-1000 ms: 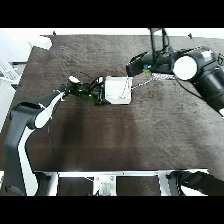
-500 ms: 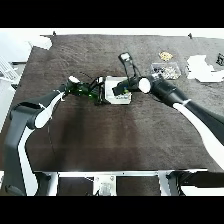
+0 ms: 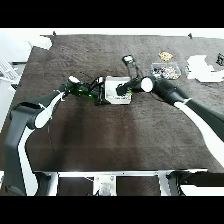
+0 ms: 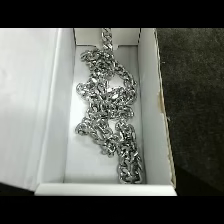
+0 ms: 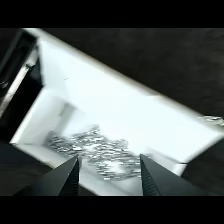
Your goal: Fold the box and place the chain.
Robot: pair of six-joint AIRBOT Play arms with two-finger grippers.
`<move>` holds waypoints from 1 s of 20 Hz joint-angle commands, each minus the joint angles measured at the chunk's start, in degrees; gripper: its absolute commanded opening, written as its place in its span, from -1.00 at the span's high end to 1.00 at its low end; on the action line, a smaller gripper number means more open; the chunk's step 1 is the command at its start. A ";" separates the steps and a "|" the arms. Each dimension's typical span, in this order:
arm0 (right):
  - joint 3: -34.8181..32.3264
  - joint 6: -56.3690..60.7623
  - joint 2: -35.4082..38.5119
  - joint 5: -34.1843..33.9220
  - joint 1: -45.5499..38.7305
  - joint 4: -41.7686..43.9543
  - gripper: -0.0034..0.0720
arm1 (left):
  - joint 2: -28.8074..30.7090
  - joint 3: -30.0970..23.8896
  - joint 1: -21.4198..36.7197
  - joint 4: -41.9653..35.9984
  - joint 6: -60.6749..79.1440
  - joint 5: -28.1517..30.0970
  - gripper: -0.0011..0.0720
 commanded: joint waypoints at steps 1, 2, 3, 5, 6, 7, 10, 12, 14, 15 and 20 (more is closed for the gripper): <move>-0.07 0.66 3.37 2.67 -7.02 -2.91 -0.27 | 0.02 0.02 0.04 0.02 0.02 -0.02 0.01; -0.24 2.19 3.19 2.54 -10.12 -2.89 -0.27 | 0.02 0.02 0.04 0.02 0.04 -0.02 0.01; -0.50 3.63 2.80 2.36 -13.11 -2.71 -0.27 | 0.02 0.02 0.04 0.02 0.04 -0.02 0.01; -0.59 5.07 0.76 1.66 -18.78 -0.68 -0.45 | 0.02 0.02 0.04 0.02 0.04 0.04 0.01; -0.57 3.87 -0.74 0.31 -21.40 2.14 -0.51 | 0.02 0.02 0.04 0.02 0.04 0.02 0.01; -0.57 1.64 -2.25 -1.33 -23.47 5.62 -0.51 | 0.02 0.02 0.04 0.02 0.02 0.04 0.01; 0.37 -6.82 -7.67 -6.36 -27.80 17.53 -0.51 | 0.02 0.02 0.04 0.02 0.02 0.04 0.01; 2.91 -12.02 -12.09 -7.50 -29.09 23.04 -0.51 | 0.02 0.02 0.04 0.02 0.02 0.02 0.01; 7.06 -18.36 -16.74 -7.43 -29.46 29.29 -0.51 | 0.02 0.02 0.04 0.02 0.02 0.02 0.01; 9.05 -21.18 -18.64 -7.28 -29.55 31.76 -0.51 | 0.02 0.02 0.04 0.02 0.02 0.02 0.01; 17.40 -27.36 -25.38 -2.75 -30.08 37.86 -0.51 | 0.02 0.02 0.04 0.02 0.02 0.02 0.01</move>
